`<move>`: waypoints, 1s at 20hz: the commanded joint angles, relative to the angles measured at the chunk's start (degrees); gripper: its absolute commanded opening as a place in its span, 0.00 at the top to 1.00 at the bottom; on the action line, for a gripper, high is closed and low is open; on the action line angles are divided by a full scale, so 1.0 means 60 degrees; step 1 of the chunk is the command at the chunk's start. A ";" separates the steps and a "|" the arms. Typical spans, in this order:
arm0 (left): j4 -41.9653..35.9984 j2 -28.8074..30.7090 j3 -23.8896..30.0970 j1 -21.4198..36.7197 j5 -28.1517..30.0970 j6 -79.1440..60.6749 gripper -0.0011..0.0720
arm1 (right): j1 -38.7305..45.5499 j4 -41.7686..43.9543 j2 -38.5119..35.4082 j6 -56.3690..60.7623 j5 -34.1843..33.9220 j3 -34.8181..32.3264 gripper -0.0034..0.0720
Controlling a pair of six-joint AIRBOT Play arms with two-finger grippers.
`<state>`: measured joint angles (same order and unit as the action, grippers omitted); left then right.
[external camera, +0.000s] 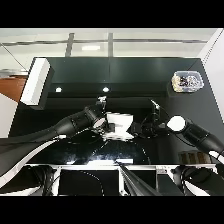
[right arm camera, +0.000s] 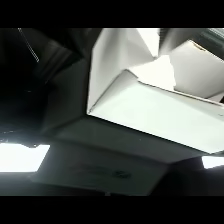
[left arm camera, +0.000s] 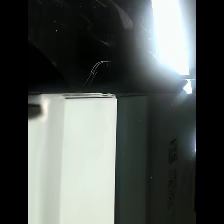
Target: Fold the box and place the chain.
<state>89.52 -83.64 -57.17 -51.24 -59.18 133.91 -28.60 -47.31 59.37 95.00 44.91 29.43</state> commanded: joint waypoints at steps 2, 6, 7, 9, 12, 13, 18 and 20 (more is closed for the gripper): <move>0.0004 0.0000 0.0004 0.0007 0.0011 0.0004 0.94 | -0.0674 -0.1541 0.0310 0.1745 -0.0146 0.0627 0.40; 0.0004 0.0000 0.0004 0.0007 -0.0004 0.0004 0.94 | -0.1253 -0.2484 0.0882 0.2809 0.0237 0.1373 0.51; 0.0000 0.0000 0.0004 0.0007 -0.0007 0.0004 0.94 | -0.1395 -0.2929 0.1053 0.3231 0.0448 0.1606 0.51; 0.0000 0.0000 0.0004 0.0007 -0.0018 0.0004 0.94 | -0.1734 -0.4105 0.1413 0.4164 0.1137 0.2131 0.51; 0.0000 0.0000 0.0004 0.0007 -0.0018 0.0004 0.94 | -0.2178 -0.5421 0.1960 0.5260 0.2189 0.2947 0.51; 0.0000 0.0000 0.0004 0.0007 -0.0022 0.0004 0.94 | -0.2291 -0.5614 0.2138 0.5493 0.2466 0.3206 0.51; 0.0007 0.0000 0.0004 0.0007 -0.0222 0.0004 0.94 | -0.2637 -0.5850 0.2809 0.6255 0.3034 0.4011 0.63; 0.0004 0.0000 0.0004 0.0007 -0.0219 0.0004 0.94 | -0.2637 -0.5843 0.2918 0.6663 0.3184 0.4036 0.63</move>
